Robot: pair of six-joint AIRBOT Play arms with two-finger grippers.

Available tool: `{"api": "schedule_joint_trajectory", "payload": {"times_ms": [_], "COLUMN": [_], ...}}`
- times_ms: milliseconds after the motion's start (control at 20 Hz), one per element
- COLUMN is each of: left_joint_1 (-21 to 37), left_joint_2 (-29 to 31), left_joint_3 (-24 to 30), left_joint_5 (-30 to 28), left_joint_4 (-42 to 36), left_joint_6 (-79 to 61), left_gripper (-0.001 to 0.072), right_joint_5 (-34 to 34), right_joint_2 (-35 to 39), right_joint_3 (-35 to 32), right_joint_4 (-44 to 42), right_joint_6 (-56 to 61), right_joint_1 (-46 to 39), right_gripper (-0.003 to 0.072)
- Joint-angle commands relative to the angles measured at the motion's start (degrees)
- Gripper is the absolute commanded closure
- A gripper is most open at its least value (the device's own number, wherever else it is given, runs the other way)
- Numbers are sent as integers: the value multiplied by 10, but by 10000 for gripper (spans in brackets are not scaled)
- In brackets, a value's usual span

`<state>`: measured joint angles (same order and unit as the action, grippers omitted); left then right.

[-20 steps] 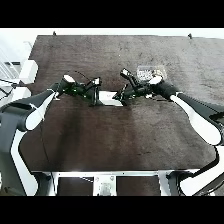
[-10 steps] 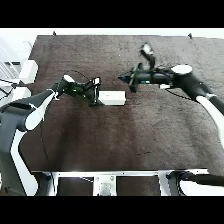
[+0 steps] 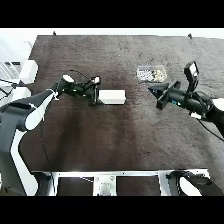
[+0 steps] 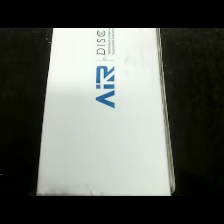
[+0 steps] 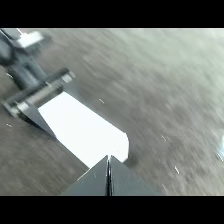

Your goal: Fold the box and place the chain.

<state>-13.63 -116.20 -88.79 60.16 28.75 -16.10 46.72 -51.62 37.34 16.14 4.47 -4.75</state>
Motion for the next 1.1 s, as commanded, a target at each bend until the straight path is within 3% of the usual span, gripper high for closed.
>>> {"api": "schedule_joint_trajectory", "payload": {"times_ms": [0,150,450,800,900,1050], "left_joint_1": [0,21,125,256,277,288], "left_joint_2": [6,54,166,169,165,132], "left_joint_3": [0,0,0,52,76,78], "left_joint_5": [-38,-130,-417,-434,-447,-420], "left_joint_4": [-33,-33,-33,-30,-29,-23], "left_joint_6": [85,138,330,453,457,462], "left_gripper": [690,691,690,689,689,689], "right_joint_5": [-11,-14,-14,-20,-19,-22], "right_joint_2": [32,32,32,32,32,30], "right_joint_3": [-50,-49,-49,-49,-49,-50], "right_joint_4": [-1,-1,-3,-7,-7,-14], "right_joint_6": [7,7,27,42,47,48], "right_joint_1": [-22,-23,-22,-22,-22,-22], "right_gripper": [677,676,676,676,676,676]}}
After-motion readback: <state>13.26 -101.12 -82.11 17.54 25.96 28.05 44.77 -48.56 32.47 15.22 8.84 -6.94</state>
